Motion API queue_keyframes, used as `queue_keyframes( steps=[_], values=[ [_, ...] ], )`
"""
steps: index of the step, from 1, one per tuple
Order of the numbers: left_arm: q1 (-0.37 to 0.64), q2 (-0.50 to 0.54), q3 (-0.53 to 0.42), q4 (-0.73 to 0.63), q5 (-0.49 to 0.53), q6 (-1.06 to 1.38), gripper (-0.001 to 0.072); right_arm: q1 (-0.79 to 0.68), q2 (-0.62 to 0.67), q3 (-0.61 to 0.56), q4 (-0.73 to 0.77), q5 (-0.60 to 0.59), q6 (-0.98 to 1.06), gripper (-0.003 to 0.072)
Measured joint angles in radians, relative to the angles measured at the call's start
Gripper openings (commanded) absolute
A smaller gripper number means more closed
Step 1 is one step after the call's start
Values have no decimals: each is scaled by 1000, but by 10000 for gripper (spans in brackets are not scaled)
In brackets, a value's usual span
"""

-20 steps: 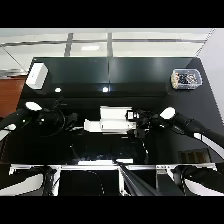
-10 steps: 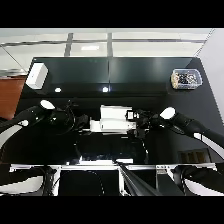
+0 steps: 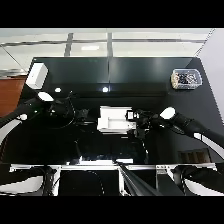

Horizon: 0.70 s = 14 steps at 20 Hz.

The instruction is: Fold the box and place the chain.

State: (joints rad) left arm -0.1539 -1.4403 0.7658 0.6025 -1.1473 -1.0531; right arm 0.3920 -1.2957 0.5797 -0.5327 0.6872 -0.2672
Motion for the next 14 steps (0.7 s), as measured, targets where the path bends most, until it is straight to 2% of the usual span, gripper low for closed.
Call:
queue_keyframes(
  steps=[5,6,7,8,14],
  values=[
    [-29,0,16,-47,-53,6,699,0,0,0,0,0,0,97],
    [-40,0,17,-51,-59,8,681,0,0,0,0,0,0,97],
    [-51,0,17,-51,-59,10,601,0,0,0,0,0,0,97],
    [-60,0,18,-55,-58,11,574,0,0,0,0,0,0,97],
    [-112,1,42,-58,-39,-2,573,0,0,0,0,0,1,97]
  ],
)
